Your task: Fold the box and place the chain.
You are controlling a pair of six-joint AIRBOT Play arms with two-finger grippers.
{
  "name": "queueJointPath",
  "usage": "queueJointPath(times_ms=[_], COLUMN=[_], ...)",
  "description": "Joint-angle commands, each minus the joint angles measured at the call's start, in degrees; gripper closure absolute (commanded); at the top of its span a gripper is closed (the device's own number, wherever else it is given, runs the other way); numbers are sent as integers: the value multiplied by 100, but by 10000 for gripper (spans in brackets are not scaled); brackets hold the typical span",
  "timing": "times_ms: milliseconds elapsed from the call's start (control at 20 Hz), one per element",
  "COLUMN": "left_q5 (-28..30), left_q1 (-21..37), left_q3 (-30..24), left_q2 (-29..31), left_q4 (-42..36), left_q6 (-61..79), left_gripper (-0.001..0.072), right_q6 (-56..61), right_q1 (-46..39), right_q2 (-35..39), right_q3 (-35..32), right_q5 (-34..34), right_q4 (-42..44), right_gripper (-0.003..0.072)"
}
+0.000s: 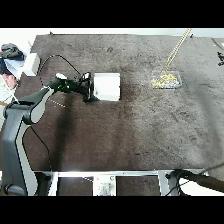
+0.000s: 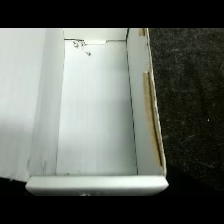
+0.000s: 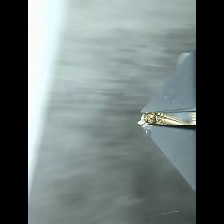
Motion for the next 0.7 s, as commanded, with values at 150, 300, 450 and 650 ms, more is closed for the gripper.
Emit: queueJointPath(times_ms=[150, 300, 450, 650], left_q5=[0, 2, 0, 0], left_q1=[2, 2, 2, 2], left_q3=[2, 2, 2, 2], left_q2=[-2, -2, -2, -2], left_q4=[0, 0, 0, 0], left_q6=[2, 2, 2, 2], left_gripper=[243, 243, 243, 243], right_q6=[-140, -140, -142, -136], right_q1=[1014, 1633, 2168, 2459], right_q2=[671, 509, 262, -227], right_q3=[2, 0, 0, -7], right_q5=[-1357, -1106, -739, -240], right_q4=[-28, 17, 9, 146], right_gripper=[678, 678, 678, 678])
